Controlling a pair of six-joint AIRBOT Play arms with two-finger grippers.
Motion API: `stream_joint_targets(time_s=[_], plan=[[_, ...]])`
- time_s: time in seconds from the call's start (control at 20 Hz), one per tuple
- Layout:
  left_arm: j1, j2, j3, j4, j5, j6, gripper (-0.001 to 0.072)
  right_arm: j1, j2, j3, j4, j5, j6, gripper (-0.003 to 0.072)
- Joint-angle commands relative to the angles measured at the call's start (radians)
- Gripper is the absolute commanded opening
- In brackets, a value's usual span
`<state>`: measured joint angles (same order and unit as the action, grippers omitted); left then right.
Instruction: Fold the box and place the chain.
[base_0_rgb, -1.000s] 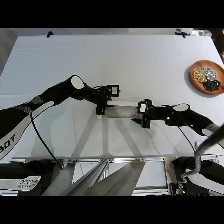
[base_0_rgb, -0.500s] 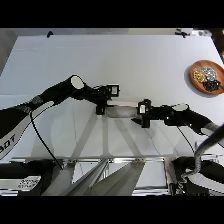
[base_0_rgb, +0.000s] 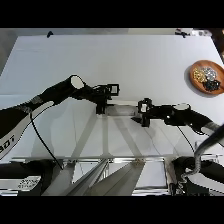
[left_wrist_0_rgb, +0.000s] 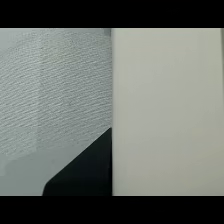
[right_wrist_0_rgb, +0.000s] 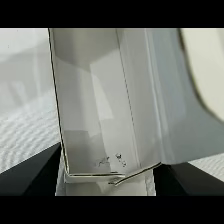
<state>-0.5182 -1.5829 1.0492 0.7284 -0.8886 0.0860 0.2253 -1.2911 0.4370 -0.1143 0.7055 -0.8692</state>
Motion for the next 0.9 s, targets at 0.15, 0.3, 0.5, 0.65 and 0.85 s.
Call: stream_joint_targets(time_s=[0.15,0.3,0.5,0.65,0.85], plan=[[-0.001,0.0,0.0,0.002,-0.006,0.0,0.0016,-0.008,-0.027,0.007,0.008,0.053,-0.029,0.0569],[-0.001,0.0,0.0,0.002,-0.006,0.0,0.0016,-0.008,-0.049,0.011,-0.021,0.052,-0.029,0.0529],[-0.001,0.0,0.0,0.002,-0.006,0.0,0.0016,-0.008,-0.065,0.011,-0.049,0.023,-0.029,0.0457],[-0.001,0.0,0.0,0.002,-0.006,0.0,0.0016,-0.008,-0.066,0.011,-0.061,0.024,-0.025,0.0441],[-0.001,0.0,0.0,0.002,-0.006,-0.001,0.0016,-0.008,-0.066,0.011,-0.096,0.024,-0.019,0.0441]])
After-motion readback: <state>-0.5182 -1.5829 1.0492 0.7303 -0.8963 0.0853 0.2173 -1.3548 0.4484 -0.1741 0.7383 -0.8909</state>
